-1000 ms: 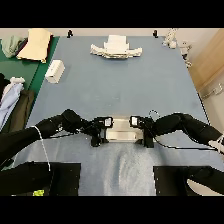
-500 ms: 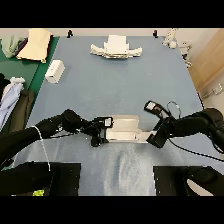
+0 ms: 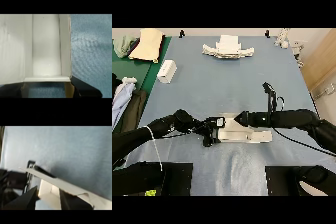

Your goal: Fold the box.

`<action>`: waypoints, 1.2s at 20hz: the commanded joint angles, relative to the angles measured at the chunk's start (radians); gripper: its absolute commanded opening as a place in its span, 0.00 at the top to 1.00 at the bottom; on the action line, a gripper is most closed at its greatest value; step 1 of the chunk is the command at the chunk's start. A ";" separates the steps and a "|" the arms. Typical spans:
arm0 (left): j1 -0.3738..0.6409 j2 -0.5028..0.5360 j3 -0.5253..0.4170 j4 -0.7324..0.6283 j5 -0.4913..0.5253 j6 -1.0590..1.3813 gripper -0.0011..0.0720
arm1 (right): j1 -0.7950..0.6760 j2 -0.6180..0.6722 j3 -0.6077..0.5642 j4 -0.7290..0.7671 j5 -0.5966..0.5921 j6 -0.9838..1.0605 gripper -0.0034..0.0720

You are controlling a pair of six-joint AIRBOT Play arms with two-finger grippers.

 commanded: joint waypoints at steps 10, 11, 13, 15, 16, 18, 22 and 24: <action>0.001 0.000 0.000 0.000 0.000 0.000 0.31 | -0.012 -0.308 0.030 0.032 0.118 0.031 0.57; 0.001 0.000 0.001 0.000 0.000 0.000 0.31 | -0.012 -0.308 0.030 0.032 0.118 0.031 0.57; 0.001 0.000 0.001 0.000 0.000 0.000 0.31 | -0.012 -0.308 0.030 0.032 0.118 0.031 0.57; 0.001 0.000 0.001 0.000 0.000 0.000 0.31 | -0.012 -0.308 0.030 0.032 0.119 0.031 0.57; 0.001 0.000 0.001 0.000 0.000 0.000 0.31 | -0.012 -0.308 0.030 0.030 0.119 0.031 0.57; 0.001 0.000 0.001 0.000 0.000 0.000 0.31 | -0.012 -0.308 0.030 0.027 0.119 0.031 0.57; 0.001 0.000 0.000 0.000 0.000 0.000 0.31 | -0.013 -0.272 0.074 0.011 0.027 -0.026 0.57; 0.001 0.000 0.001 0.000 0.000 0.000 0.31 | -0.013 -0.195 0.103 -0.009 -0.051 -0.076 0.57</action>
